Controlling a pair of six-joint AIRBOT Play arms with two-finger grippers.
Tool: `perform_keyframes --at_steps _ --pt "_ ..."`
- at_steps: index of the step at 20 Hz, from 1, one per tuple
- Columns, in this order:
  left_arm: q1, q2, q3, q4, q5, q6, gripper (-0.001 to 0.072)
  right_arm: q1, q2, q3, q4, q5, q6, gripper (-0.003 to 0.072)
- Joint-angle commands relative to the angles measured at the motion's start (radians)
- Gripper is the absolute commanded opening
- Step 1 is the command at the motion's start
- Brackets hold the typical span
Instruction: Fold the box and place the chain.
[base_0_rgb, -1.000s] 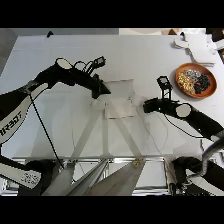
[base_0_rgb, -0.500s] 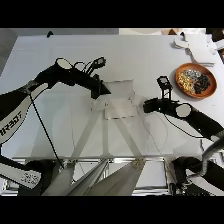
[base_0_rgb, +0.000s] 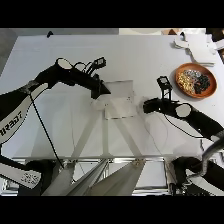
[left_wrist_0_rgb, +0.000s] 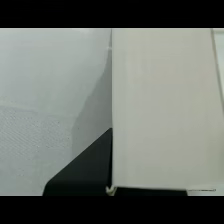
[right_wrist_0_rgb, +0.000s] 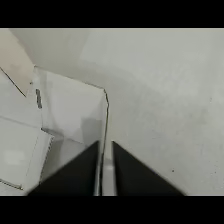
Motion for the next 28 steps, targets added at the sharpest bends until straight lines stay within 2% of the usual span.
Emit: perform_keyframes --at_steps 1,2,4,6,8,9,11,13,15,18,25,28 --pt "0.001 0.032 0.0 -0.003 -0.023 -0.016 0.0004 0.0 0.012 0.011 0.003 0.031 0.053 0.0584" --pt "0.002 0.06 0.0 0.005 -0.024 -0.037 0.0004 0.0 0.032 0.018 0.003 0.048 0.076 0.065" --pt "0.011 0.145 0.001 0.073 -0.024 -0.101 0.0003 0.0 0.09 0.028 -0.01 0.064 0.082 0.065" --pt "0.028 0.248 0.0 0.238 -0.032 -0.266 0.0003 -0.016 0.16 0.028 -0.041 0.064 0.086 0.0649" --pt "0.049 0.336 0.0 0.471 -0.11 -0.393 0.0003 -0.062 0.223 0.028 -0.085 0.074 0.085 0.0648" --pt "0.066 0.37 0.0 0.517 -0.181 -0.394 0.0002 -0.093 0.25 0.028 -0.121 0.075 0.085 0.0648" --pt "0.11 0.414 -0.01 0.443 -0.267 -0.35 0.0001 -0.157 0.288 0.028 -0.17 0.076 0.085 0.0648" --pt "0.138 0.427 -0.017 0.356 -0.236 -0.307 0.0001 -0.222 0.303 0.028 -0.172 0.083 0.085 0.0648" --pt "0.142 0.41 -0.019 0.284 -0.171 -0.264 0.0002 -0.27 0.306 0.028 -0.172 0.106 0.085 0.0648" --pt "0.13 0.335 -0.019 0.169 -0.171 -0.128 0.0002 -0.307 0.306 0.028 -0.174 0.154 0.085 0.0648" --pt "0.077 0.066 -0.019 0.124 -0.122 -0.011 0.0 -0.31 0.306 0.028 -0.178 0.161 0.085 0.0646" --pt "0.049 0.005 -0.019 0.057 -0.097 0.197 0.0 -0.31 0.306 0.028 -0.178 0.161 0.085 0.0646"
